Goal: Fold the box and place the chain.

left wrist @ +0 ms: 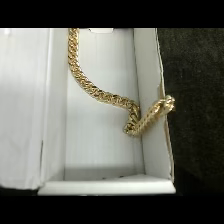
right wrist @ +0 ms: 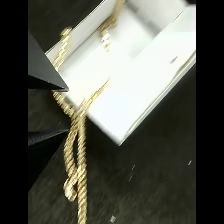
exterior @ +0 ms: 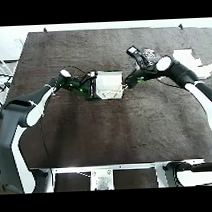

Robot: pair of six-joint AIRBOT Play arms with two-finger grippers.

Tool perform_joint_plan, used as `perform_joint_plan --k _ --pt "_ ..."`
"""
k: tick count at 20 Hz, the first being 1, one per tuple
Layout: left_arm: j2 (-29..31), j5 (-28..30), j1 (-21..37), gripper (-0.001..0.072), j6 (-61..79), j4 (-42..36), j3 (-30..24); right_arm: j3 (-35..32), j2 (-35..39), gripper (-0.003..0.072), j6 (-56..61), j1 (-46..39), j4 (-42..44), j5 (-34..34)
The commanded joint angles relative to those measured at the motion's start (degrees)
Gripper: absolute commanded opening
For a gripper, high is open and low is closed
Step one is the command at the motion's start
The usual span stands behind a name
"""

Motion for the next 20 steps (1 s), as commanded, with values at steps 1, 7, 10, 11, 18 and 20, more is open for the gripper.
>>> perform_joint_plan --k 1,7,10,11,18,20 --pt "0.0 0.0 0.0 0.0533 0.0 0.0 0.0 -1.0 -0.1 0.0304 -20.3 -6.3 4.1 3.6" --pt "0.0 0.0 0.0 0.0533 0.0 0.0 0.0 -1.6 -6.1 0.0303 -38.8 -6.8 11.1 9.2" --pt "0.0 0.0 0.0 0.0533 0.0 0.0 0.0 -1.5 -9.7 0.0304 -46.6 -6.7 15.1 9.1" --pt "0.0 0.0 0.0 0.0533 0.0 0.0 0.0 -1.5 -10.5 0.0303 -48.8 -6.6 16.1 9.1" --pt "0.0 0.1 0.0 0.0533 0.0 0.0 0.0 -1.5 -13.5 0.0293 -56.6 -5.1 17.2 8.9" --pt "0.0 0.1 0.0 0.0533 0.0 0.0 0.0 -1.5 -14.0 0.0276 -56.8 -4.7 17.2 7.3"
